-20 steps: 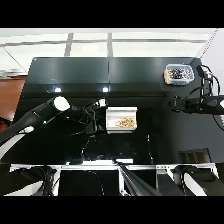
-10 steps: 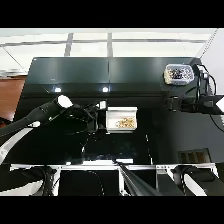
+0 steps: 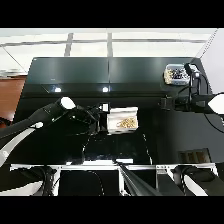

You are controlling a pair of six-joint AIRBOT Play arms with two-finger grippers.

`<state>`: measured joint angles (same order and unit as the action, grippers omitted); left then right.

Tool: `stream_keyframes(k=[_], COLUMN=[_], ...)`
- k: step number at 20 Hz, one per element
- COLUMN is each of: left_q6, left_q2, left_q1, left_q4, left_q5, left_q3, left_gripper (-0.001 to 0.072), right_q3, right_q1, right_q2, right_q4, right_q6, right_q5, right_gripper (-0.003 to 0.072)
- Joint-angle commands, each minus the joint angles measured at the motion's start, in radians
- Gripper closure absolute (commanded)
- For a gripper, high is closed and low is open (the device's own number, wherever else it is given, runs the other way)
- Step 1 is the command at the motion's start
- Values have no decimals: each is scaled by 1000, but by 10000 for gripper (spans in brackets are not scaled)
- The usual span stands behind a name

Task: Fold the box and place the chain.

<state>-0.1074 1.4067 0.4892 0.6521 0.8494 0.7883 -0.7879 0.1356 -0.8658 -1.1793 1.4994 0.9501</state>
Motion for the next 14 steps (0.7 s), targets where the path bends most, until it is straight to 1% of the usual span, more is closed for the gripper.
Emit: stream_keyframes(k=[1, 5, 8, 10, 12, 14], left_q6=[71, 93, 112, 119, 120, 118], left_q2=[1, 1, 1, 1, 1, 2], left_q1=[5, 32, 32, 40, 55, 79], left_q4=[25, 26, 23, -6, -40, -42], left_q5=[27, 18, 10, -27, -87, -140], left_q3=[1, 1, 1, 1, 1, 1], left_gripper=[-3, -3, -3, -3, -3, -2], right_q3=[0, 0, 0, 0, 0, 0], right_q1=[12, 12, 12, 12, 12, 12], right_q2=[-17, -24, -24, -24, -24, -24], right_q4=[0, 3, 3, 3, 3, 3], right_q6=[1, 0, 0, 0, 0, 0], right_q5=[-6, -3, -3, -5, -6, -6], right_gripper=[311, 311, 311, 311, 311, 311])
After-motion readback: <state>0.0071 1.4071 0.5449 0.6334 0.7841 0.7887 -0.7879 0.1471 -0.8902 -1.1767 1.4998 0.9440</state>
